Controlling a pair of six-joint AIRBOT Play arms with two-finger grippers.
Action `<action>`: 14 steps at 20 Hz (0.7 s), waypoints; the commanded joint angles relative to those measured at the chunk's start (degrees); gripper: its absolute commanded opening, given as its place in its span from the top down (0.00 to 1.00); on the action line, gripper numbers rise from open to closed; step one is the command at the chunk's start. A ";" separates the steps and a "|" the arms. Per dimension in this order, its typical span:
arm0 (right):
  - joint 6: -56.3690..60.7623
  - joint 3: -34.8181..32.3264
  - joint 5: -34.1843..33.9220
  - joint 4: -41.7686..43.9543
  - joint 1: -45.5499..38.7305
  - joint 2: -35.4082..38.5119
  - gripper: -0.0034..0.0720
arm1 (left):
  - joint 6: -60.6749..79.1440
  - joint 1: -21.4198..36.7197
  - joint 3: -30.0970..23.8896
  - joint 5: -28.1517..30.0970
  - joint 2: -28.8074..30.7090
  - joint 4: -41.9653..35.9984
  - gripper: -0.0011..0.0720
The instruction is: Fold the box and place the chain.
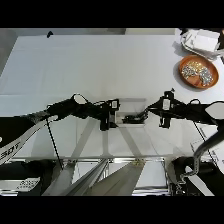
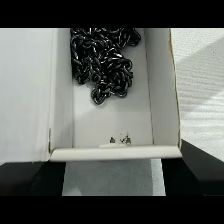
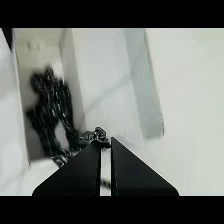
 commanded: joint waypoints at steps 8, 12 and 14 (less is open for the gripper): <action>2.27 0.00 5.70 11.93 6.27 -1.86 0.94 | 0.02 -0.02 -0.02 0.00 0.02 0.00 0.70; 13.16 0.00 -3.32 11.69 10.16 -10.49 0.93 | 0.02 -0.02 -0.02 0.00 0.04 0.00 0.70; 18.29 0.00 -6.10 11.67 10.14 -13.92 0.87 | 0.02 -0.02 -0.02 0.00 0.04 0.00 0.70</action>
